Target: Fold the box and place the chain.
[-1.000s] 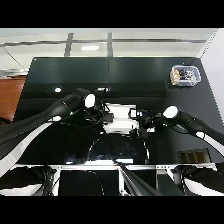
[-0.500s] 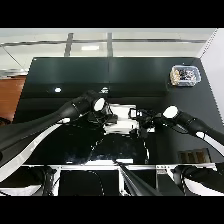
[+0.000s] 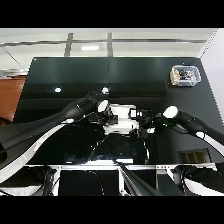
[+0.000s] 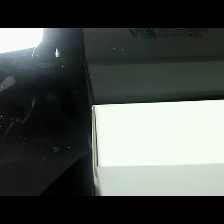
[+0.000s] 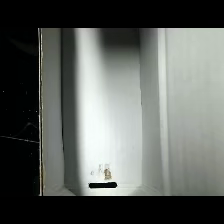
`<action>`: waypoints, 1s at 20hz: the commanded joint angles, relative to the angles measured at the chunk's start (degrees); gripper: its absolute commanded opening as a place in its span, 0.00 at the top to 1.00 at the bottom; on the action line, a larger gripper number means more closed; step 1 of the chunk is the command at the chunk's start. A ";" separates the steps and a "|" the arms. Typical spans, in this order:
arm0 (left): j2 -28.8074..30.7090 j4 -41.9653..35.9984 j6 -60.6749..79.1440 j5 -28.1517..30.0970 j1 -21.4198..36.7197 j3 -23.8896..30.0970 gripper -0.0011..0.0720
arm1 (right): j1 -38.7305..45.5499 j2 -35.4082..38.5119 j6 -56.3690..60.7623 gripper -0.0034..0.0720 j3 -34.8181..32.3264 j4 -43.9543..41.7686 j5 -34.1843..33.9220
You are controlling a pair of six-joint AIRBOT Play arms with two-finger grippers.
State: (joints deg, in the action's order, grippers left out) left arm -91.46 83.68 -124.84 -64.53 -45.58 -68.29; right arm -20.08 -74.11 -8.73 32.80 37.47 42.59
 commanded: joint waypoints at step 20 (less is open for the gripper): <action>-2.03 4.42 -4.52 -2.78 -1.75 -2.29 0.53 | -0.04 -0.02 -0.07 0.94 0.00 0.02 -0.17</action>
State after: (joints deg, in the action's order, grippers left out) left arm -93.27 87.99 -128.99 -67.31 -47.18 -70.50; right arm -20.08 -74.11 -8.80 32.77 37.52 42.39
